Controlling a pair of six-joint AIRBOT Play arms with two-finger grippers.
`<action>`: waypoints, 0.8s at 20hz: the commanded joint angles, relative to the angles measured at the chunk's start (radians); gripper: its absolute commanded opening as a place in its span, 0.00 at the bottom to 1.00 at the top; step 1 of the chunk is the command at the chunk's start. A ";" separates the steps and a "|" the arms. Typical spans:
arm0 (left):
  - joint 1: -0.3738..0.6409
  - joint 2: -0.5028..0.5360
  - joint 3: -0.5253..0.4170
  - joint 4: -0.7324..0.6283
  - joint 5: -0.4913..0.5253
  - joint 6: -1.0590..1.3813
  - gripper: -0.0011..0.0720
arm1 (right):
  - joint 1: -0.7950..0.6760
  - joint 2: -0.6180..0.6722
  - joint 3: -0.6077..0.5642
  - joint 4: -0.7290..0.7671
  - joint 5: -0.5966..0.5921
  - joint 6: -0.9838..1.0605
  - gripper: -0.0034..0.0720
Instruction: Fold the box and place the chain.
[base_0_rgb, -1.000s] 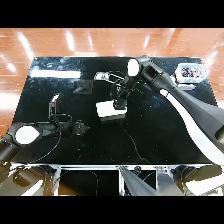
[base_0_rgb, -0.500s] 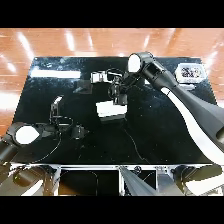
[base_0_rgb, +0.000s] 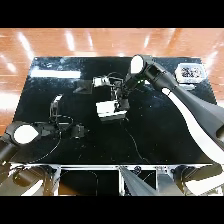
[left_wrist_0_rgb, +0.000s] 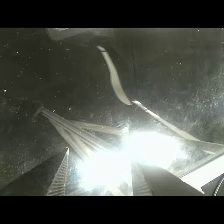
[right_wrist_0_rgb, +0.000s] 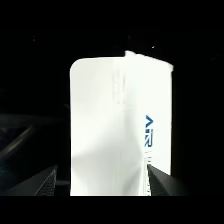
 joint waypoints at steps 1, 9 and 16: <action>0.000 -0.001 0.001 0.000 0.021 0.000 0.68 | 0.001 -0.004 -0.034 -0.055 -0.068 -0.008 0.99; 0.000 -0.001 0.001 0.000 0.059 0.000 0.68 | 0.001 -0.005 -0.032 -0.045 -0.137 -0.016 0.98; 0.000 -0.001 0.001 0.000 0.084 0.000 0.68 | 0.043 -0.005 -0.032 -0.121 -0.233 0.215 0.98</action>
